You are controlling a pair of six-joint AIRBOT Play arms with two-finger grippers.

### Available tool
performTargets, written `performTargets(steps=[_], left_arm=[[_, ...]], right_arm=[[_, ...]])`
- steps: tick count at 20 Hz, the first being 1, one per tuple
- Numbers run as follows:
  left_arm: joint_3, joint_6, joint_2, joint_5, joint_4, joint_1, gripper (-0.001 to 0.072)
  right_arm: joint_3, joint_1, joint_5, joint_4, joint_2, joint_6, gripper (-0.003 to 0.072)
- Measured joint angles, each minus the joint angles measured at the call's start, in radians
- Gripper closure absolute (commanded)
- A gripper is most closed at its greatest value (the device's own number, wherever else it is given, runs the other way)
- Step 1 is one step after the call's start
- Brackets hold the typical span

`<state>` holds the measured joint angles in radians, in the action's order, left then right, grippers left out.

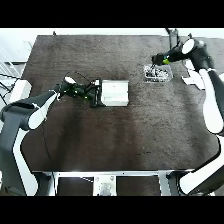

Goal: Fold the box and place the chain.

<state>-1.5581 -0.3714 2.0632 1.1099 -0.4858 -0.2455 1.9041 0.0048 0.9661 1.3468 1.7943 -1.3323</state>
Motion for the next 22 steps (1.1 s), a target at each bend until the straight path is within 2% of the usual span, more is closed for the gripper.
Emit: performTargets(steps=[8, 12, 17, 22], left_arm=[[0.000, 0.000, 0.000, 0.000, 0.000, 0.000, 0.0088], [0.000, 0.000, 0.000, 0.000, 0.000, 0.000, 0.0087], [0.000, 0.000, 0.000, 0.000, 0.000, 0.000, 0.0088], [0.000, 0.000, 0.000, 0.000, 0.000, 0.000, 0.0087]], right_arm=[[0.001, 0.102, 0.044, 0.048, -0.361, 0.008, 0.0671], [0.001, 0.199, 0.103, 0.081, -0.490, 0.009, 0.0671], [-0.007, 0.320, 0.227, 0.098, -0.550, 0.009, 0.0671], [-0.044, 0.418, 0.272, 0.104, -0.563, 0.008, 0.0671]])
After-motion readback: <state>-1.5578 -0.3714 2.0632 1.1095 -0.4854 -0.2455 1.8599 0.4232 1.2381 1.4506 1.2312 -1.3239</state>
